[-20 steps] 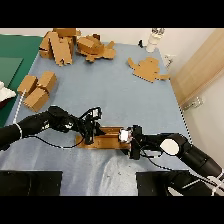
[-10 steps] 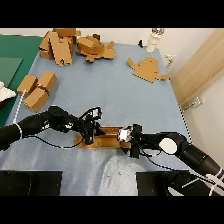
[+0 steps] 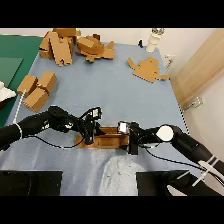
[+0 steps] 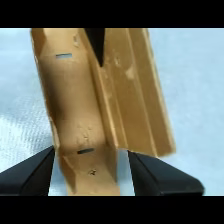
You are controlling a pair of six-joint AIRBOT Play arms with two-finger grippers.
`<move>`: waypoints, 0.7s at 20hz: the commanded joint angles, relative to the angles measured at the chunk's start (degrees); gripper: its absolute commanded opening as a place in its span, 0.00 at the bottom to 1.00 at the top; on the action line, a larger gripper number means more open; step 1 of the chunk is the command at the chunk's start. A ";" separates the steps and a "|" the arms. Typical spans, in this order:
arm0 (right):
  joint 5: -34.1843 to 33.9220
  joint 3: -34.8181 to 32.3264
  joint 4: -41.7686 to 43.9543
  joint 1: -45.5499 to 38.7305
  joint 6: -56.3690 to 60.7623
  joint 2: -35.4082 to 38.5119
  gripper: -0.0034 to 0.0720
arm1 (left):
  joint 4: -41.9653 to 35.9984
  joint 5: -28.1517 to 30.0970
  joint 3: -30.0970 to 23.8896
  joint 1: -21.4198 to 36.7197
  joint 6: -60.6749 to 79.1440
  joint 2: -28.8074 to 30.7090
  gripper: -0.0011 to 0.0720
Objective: Fold the box.
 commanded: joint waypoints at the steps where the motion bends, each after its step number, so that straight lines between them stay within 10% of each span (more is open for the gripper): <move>1: 7.72 3.15 3.10 -1.62 -5.16 -4.90 0.98 | 0.00 0.02 0.04 -0.02 0.02 -0.04 0.03; 14: 12.57 7.32 4.09 -5.38 -8.26 -13.51 0.98 | 0.00 0.04 0.04 -0.02 0.02 -0.04 0.03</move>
